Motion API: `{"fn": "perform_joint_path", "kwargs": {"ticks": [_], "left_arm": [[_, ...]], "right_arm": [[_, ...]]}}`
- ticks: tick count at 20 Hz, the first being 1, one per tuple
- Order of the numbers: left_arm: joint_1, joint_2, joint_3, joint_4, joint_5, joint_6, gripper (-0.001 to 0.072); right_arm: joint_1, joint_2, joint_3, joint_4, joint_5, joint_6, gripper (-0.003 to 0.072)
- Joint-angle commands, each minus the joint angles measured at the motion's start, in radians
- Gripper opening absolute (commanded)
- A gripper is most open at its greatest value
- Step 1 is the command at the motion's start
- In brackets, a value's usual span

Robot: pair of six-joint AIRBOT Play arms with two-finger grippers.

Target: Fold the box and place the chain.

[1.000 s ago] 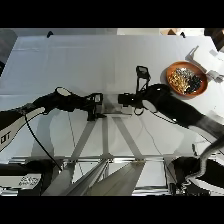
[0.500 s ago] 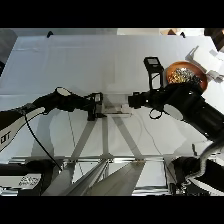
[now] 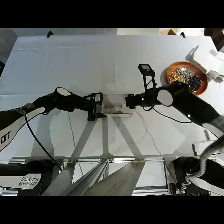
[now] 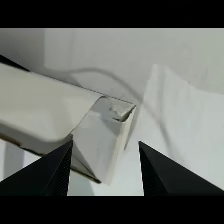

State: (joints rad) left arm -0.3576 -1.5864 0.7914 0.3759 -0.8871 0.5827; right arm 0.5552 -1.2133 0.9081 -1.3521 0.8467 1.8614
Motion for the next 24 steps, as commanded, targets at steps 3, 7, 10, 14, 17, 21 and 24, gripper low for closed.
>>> {"fn": "perform_joint_path", "kwargs": {"ticks": [3,7,10,14,17,21,24], "left_arm": [[0.001,0.000,0.000,0.000,0.000,0.000,0.0213],[0.001,0.000,0.000,0.000,0.000,0.000,0.0213],[0.001,0.000,0.000,0.000,0.000,0.000,0.0213],[0.001,0.000,0.000,0.000,0.000,0.000,0.0213],[0.001,0.000,0.000,0.000,0.000,0.000,0.0213],[0.001,0.000,0.000,0.000,0.000,0.000,0.0213],[0.001,0.000,0.000,0.000,0.000,0.000,0.0213]], "right_arm": [[-0.027,-0.121,-0.001,0.096,0.017,-0.091,0.0475],[-0.027,-0.169,-0.001,0.111,0.019,-0.090,0.0414],[-0.027,-0.175,-0.001,0.095,-0.003,-0.078,0.0412],[-0.014,-0.175,-0.001,0.018,-0.032,0.018,0.0368],[0.019,-0.175,0.000,-0.088,-0.028,0.117,0.0373],[0.064,-0.175,0.000,-0.189,-0.026,0.241,0.0373],[0.097,-0.176,0.000,-0.248,-0.016,0.325,0.0372]]}}
